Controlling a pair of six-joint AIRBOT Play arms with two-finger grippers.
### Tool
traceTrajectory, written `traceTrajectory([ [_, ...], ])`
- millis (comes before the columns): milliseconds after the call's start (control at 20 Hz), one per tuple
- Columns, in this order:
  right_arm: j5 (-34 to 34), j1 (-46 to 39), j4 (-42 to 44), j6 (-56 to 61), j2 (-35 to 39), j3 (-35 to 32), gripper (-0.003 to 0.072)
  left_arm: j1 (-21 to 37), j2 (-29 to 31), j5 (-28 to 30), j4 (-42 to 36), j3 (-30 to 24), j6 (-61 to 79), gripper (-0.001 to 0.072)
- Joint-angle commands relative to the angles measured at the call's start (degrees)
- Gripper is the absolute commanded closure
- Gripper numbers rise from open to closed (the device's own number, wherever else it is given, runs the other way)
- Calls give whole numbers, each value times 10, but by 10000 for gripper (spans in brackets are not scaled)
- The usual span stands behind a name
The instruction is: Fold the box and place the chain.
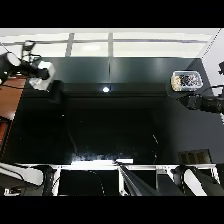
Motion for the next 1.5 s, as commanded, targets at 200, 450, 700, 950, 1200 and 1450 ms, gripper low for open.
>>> traceTrajectory([
  [200, -4, 0, 1, 21, 0, 0, 675, 49, -195, -45, -16, 232, -15, 339],
  [450, -9, 0, 1, 21, 0, 0, 674, 25, -200, -111, 76, 302, -54, -11],
  [700, -53, 0, -41, 19, 0, 85, 674, 19, -83, -267, 24, 294, -143, 38],
  [950, 73, 0, -62, -57, 5, 130, 676, -21, 96, -273, -141, 114, -67, 683],
  [1200, -109, 5, 51, -186, 28, -30, 676, -153, 419, 33, -206, -306, 62, 682],
  [1450, -289, 40, -27, -207, 28, -115, 674, -152, 625, 196, -227, -599, 51, 680],
])
